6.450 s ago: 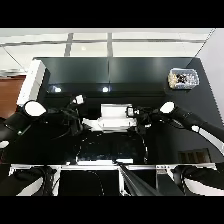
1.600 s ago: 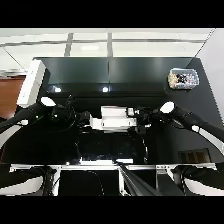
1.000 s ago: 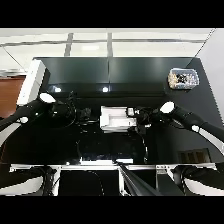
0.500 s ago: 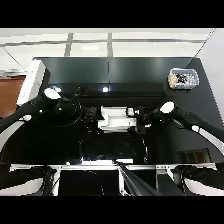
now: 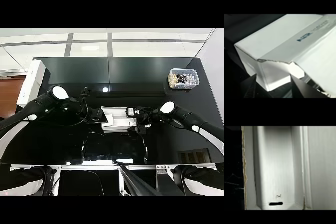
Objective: Fold the box and place the chain.
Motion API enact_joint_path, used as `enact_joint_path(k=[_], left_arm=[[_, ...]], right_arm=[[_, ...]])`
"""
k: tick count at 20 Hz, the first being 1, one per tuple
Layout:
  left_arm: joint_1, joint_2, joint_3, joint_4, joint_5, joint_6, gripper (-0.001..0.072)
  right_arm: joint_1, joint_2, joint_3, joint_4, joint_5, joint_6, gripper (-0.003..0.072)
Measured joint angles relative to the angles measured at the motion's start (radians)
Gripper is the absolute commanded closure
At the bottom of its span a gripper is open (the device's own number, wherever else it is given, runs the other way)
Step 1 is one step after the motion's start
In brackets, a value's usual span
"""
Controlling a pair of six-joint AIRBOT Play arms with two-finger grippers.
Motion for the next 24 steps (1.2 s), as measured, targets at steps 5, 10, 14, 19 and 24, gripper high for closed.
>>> enact_joint_path(k=[5,10,14,19,24], left_arm=[[-0.06,0.0,0.024,0.085,0.053,-0.115,0.0304],[-0.104,0.0,0.03,0.172,0.093,-0.237,0.0305],[-0.133,0.0,0.03,0.249,0.108,-0.325,0.0305],[-0.174,0.0,0.031,0.384,0.113,-0.437,0.0305],[-0.235,-0.028,0.069,0.515,0.102,-0.547,0.0306]], right_arm=[[0.0,0.0,0.0,0.0,0.001,0.001,0.0332],[0.0,0.0,0.0,0.0,0.0,0.0,0.0332],[0.0,0.0,0.0,0.0,-0.001,-0.001,0.0332],[0.0,0.0,0.0,0.0,-0.001,0.0,0.0332],[0.0,0.0,0.0,0.0,-0.001,0.0,0.0332]])
